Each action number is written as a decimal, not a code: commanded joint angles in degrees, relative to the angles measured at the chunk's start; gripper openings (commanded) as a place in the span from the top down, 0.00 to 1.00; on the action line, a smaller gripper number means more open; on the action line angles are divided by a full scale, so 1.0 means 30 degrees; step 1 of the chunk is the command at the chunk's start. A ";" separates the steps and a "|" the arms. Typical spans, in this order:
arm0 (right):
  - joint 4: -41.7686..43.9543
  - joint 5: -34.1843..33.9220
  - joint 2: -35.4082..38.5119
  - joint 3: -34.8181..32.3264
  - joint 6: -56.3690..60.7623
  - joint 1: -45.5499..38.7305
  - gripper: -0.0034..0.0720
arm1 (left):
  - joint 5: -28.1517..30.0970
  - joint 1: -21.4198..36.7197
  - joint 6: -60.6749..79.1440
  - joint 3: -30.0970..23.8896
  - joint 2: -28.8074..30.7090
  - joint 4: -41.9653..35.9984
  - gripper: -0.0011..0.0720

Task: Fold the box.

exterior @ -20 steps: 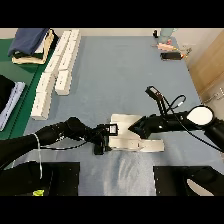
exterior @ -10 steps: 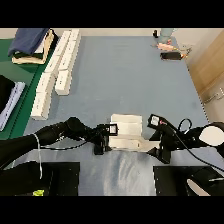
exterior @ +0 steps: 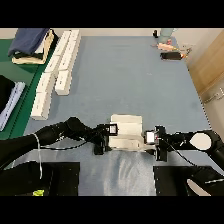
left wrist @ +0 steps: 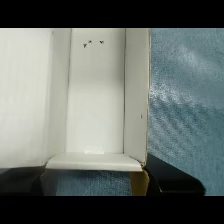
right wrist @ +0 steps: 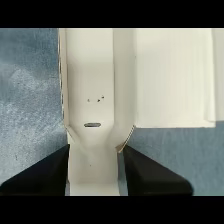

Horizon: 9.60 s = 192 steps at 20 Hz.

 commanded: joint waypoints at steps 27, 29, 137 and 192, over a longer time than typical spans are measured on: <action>0.4197 -0.1807 -0.3315 -0.0080 -0.1996 0.0015 0.10 | 0.0000 0.0015 0.0007 0.0000 -0.0007 0.0007 0.28; 0.2754 -0.1778 -0.2688 -0.0029 0.0882 0.0015 0.15 | 0.0000 0.0015 0.0007 0.0000 -0.0007 0.0007 0.28; -1.0389 0.5311 -0.7482 0.9165 4.4756 0.9420 0.36 | 0.0000 0.0007 0.0007 0.0000 -0.0007 0.0007 0.28; -0.9559 -0.6193 -0.2302 0.2397 1.3631 1.1395 0.36 | 0.0000 0.0015 0.0007 0.0007 -0.0007 0.0007 0.28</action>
